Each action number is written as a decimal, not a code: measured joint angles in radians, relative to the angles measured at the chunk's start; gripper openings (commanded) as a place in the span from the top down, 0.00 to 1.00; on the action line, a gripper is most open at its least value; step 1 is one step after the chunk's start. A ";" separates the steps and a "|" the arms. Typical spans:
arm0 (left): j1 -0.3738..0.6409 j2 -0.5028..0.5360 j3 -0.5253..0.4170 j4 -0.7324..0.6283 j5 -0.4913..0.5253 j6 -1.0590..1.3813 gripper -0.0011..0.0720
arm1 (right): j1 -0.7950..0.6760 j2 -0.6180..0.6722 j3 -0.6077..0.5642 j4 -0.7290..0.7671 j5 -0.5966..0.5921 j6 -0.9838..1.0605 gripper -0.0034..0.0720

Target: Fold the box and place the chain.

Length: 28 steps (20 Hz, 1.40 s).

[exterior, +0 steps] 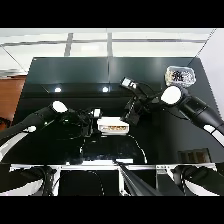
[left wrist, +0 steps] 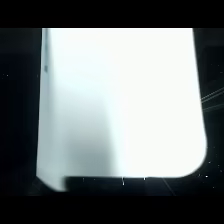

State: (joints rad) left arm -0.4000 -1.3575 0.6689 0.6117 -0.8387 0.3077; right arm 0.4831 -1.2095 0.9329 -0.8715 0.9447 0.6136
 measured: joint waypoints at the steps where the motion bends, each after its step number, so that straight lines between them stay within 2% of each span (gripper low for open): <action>1: 0.000 0.000 0.000 0.000 0.000 0.000 0.50 | 0.007 -0.002 0.000 -0.011 0.007 -0.034 0.06; 12: 0.000 0.000 0.000 0.000 0.000 0.000 0.50 | 0.041 -0.030 -0.015 -0.014 0.021 -0.275 0.08; 18: 0.000 0.000 0.000 0.000 0.000 0.000 0.50 | 0.055 -0.033 -0.016 -0.018 0.035 -0.318 0.09; 19: 0.000 0.000 0.000 0.000 0.000 0.000 0.50 | 0.057 -0.033 -0.016 -0.020 0.038 -0.318 0.20; 20: 0.000 0.000 0.000 0.000 0.000 0.000 0.50 | 0.058 -0.033 -0.016 -0.023 0.037 -0.317 0.43; 21: 0.000 0.000 0.000 0.000 0.000 0.000 0.50 | 0.059 -0.033 -0.016 -0.023 0.037 -0.307 0.43; 22: 0.000 0.000 0.000 0.000 0.001 0.000 0.50 | 0.059 -0.033 -0.016 -0.027 0.032 -0.298 0.59; 23: 0.000 0.000 0.000 0.000 0.002 0.000 0.50 | 0.060 -0.033 -0.016 -0.031 0.029 -0.288 0.64; 28: 0.000 0.000 0.000 -0.001 0.004 0.000 0.50 | 0.061 -0.033 -0.016 -0.042 0.024 -0.240 0.64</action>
